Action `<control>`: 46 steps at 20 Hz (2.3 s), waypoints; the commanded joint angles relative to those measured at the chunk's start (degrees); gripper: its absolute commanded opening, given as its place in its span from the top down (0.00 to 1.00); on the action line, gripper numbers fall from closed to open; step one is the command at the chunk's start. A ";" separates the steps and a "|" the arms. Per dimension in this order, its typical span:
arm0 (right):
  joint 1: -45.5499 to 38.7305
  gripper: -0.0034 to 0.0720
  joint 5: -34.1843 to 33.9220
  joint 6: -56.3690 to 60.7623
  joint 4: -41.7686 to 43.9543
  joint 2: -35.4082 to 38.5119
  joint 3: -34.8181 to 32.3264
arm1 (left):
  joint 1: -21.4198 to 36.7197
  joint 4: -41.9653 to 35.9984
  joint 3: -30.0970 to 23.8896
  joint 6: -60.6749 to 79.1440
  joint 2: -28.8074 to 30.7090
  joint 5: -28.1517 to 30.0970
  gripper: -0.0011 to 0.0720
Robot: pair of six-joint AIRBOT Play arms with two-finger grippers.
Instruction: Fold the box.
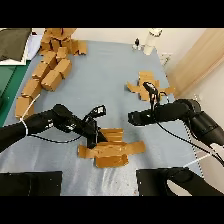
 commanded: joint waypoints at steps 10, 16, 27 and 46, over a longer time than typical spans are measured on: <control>31.34 0.95 -11.26 7.30 -11.39 11.74 -10.91 | 0.02 0.35 -0.04 -0.02 -0.02 0.17 0.97; 61.68 0.40 1.51 7.28 -32.50 11.17 -13.55 | 0.02 0.35 -0.04 -0.02 -0.02 0.20 0.97; 65.11 0.27 5.01 15.98 -52.06 -2.32 -16.96 | 0.02 0.35 -0.04 -0.02 -0.02 0.17 0.97; 56.04 0.00 1.29 5.25 -45.70 11.87 -17.49 | 0.02 0.35 -0.04 -0.02 -0.02 0.20 0.97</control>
